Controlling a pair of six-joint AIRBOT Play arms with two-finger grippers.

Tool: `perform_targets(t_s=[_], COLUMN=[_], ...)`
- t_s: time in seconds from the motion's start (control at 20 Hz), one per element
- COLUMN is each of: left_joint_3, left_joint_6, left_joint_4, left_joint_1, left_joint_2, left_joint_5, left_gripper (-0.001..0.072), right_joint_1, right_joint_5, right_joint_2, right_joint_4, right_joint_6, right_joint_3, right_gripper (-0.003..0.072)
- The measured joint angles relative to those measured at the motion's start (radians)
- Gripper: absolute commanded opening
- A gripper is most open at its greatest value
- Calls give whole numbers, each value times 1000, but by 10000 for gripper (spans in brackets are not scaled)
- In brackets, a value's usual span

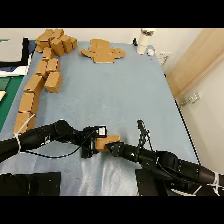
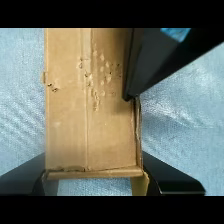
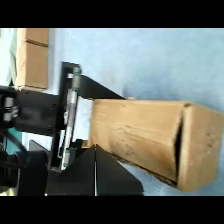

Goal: Fold the box.

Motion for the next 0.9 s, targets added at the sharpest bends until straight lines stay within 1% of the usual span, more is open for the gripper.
perform_targets(t_s=[0.1, 0.25, 0.3, 0.35, 0.4, 0.5, 0.6, 0.75, 0.9], left_joint_3=[0, 0, 0, 0, 0, 0, 5, 19, 29], left_joint_6=[0, 0, 0, 0, 0, 0, 0, 0, -3], left_joint_4=[0, 0, 0, 0, 0, 0, 8, 38, 54], left_joint_1=[0, 0, 0, 0, 0, 0, 3, 12, 19], left_joint_2=[0, 0, 0, 0, 0, 0, 0, -2, -2], left_joint_5=[0, 0, 0, 0, 0, 0, -2, 5, 56], left_gripper=[471, 470, 471, 470, 470, 471, 470, 471, 470], right_joint_1=[-17, -81, -106, -135, -161, -200, -227, -243, -250], right_joint_5=[-160, -540, -642, -734, -791, -854, -873, -880, -865], right_joint_2=[43, 79, 83, 84, 82, 68, 37, -26, -85], right_joint_4=[-102, -296, -348, -393, -428, -471, -499, -515, -515], right_joint_6=[0, 1, -7, -27, -51, -91, -116, -122, -76], right_joint_3=[56, 167, 200, 229, 255, 284, 301, 312, 317], right_gripper=[4, 4, 4, 4, 4, 4, 4, 4, 5])
